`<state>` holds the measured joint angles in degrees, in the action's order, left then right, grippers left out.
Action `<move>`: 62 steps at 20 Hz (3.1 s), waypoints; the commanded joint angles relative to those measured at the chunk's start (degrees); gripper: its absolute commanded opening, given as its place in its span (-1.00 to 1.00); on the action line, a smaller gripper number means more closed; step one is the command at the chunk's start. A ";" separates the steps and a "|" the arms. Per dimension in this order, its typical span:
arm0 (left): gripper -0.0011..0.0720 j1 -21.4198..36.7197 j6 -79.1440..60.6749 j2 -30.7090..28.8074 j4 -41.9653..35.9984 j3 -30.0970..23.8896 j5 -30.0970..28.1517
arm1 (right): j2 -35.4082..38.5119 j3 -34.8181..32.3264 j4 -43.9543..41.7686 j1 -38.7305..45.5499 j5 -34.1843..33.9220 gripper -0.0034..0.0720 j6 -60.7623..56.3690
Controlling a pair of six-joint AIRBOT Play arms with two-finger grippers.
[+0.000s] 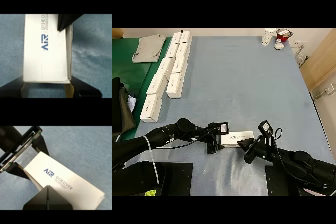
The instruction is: Fold the box.
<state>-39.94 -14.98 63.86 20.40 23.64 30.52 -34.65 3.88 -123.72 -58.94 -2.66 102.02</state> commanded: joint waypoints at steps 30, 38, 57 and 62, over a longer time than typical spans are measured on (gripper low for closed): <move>0.29 0.02 0.00 0.00 -0.04 0.04 -0.07 | -32.04 45.11 19.30 45.48 -60.78 -0.87 -8.26; 0.29 0.02 -0.04 0.00 -0.04 0.04 -0.13 | -33.90 45.90 18.49 45.48 -60.87 -0.87 -8.39; 0.29 43.52 68.48 -22.14 43.95 0.02 6.29 | -33.90 45.92 18.51 45.48 -60.87 -0.87 -8.39; 0.29 55.32 68.43 -22.10 44.06 -0.92 7.85 | -33.90 45.90 18.51 45.48 -60.87 -0.87 -8.39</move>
<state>8.80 50.72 42.26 62.35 23.22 37.32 -68.51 49.74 -105.23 -13.47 -63.53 93.62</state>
